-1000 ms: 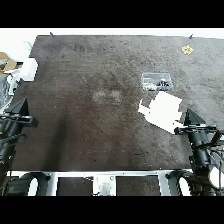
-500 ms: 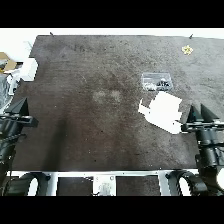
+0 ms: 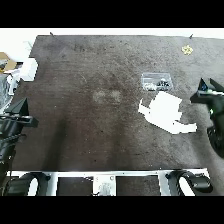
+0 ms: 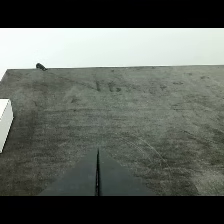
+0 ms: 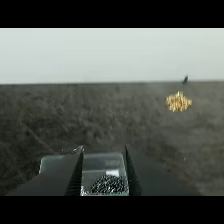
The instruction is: Fold the box and place the chain.
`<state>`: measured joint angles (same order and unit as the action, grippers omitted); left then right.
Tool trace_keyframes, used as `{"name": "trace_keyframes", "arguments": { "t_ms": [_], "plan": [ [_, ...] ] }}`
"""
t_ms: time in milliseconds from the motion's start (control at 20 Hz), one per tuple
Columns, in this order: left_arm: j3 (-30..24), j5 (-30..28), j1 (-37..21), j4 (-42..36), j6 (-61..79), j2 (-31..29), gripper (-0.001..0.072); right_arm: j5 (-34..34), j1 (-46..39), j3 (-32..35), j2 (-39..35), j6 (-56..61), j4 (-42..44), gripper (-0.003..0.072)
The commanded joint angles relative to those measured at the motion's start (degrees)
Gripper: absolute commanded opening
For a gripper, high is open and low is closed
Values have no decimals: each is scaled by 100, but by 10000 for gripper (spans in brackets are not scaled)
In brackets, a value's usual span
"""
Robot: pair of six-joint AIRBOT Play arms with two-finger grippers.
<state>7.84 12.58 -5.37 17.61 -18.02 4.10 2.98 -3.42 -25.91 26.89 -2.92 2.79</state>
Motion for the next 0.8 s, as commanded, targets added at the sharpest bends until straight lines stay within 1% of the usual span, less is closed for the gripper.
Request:
{"name": "trace_keyframes", "arguments": {
  "t_ms": [0,50,100,200,250,300,350,400,500,600,750],
  "plan": [
    [-4,0,2,0,2,2,10,-1097,-638,-804,1681,785,459,304],
    [-4,0,2,0,2,2,11,-1827,-981,-887,2048,1600,-44,305],
    [-4,0,2,2,2,2,10,-2736,-1401,-992,2411,2767,-1062,305],
    [-4,-7,2,2,2,2,10,-4330,-2135,-1237,2968,4937,-3241,306],
    [-4,-4,2,2,2,2,10,-4988,-2481,-1379,3108,5735,-4017,307],
    [-4,-2,2,0,2,2,11,-5545,-2804,-1515,3147,6319,-4489,307],
    [-4,-2,2,2,2,2,10,-6037,-3150,-1663,3145,6671,-4835,388],
    [-4,-7,2,0,2,2,10,-6546,-3517,-1864,3145,6861,-5093,404],
    [-4,-2,2,2,2,2,11,-7246,-4194,-2260,3147,7101,-5602,404],
    [-4,0,2,2,2,2,10,-7650,-4747,-2570,3169,7112,-6002,404],
    [-4,0,2,0,2,2,10,-8356,-5318,-2765,3547,7086,-6478,403]
  ]
}}
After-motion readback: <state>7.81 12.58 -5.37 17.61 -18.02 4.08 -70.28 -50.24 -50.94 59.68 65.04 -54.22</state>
